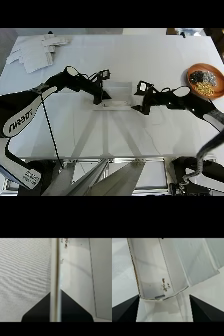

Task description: Fold the box and place the chain.

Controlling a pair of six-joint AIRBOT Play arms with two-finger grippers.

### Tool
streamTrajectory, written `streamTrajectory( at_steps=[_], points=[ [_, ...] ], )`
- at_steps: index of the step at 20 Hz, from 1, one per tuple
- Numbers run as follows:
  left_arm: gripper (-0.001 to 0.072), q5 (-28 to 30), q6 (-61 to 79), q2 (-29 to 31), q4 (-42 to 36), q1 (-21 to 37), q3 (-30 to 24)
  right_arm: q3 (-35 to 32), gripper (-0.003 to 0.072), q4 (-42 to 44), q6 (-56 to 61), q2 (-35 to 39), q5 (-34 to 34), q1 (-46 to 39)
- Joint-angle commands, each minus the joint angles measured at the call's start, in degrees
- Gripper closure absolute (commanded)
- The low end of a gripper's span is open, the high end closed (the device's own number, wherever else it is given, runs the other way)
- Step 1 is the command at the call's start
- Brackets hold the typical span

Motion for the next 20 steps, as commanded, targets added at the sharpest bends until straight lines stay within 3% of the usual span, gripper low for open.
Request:
streamTrajectory(
  at_steps=[1, 13, 20],
  points=[
    [0.0697, 0.0, 0.0, 0.0, 0.0, 0.0, 0.0, 3.5, -0.0004, -0.9, 0.4, -3.3, 6.0, -0.5],
    [0.0697, 0.0, 0.0, 0.0, 0.0, 0.0, 0.0, 8.3, -0.0004, -0.9, 1.9, -7.9, 14.4, -5.3],
    [0.0697, 0.0, 0.0, 0.0, 0.0, 0.0, 0.0, 8.5, -0.0004, -0.9, 1.6, -8.3, 14.0, -5.2]
  ],
)
